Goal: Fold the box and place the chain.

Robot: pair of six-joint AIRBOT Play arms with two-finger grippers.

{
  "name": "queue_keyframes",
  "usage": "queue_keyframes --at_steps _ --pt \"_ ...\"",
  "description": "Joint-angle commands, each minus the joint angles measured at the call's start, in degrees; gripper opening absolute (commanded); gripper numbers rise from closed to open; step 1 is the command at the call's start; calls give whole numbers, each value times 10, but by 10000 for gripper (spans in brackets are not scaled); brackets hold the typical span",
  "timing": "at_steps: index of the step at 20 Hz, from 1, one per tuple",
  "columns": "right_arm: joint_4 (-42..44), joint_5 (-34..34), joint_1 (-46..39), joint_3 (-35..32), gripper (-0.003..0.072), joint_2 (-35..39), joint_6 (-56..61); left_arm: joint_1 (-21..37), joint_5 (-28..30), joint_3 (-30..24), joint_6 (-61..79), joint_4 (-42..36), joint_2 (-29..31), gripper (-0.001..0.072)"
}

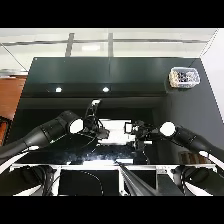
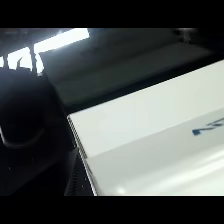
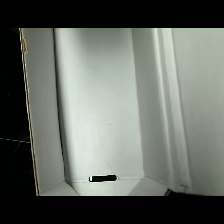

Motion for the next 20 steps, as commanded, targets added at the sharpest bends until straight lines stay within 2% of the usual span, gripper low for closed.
queue_keyframes --at_steps 1,8,13,20 --pt "1 0 0 0 203 0 1 -4 -40 31 -35 13 -22 275" --pt "1 0 0 0 203 0 1 -31 -84 50 -169 102 -30 275" --pt "1 0 1 0 203 0 1 -56 -93 52 -183 111 -49 275" --pt "1 0 0 0 203 0 1 -74 -132 89 -223 147 -78 272"
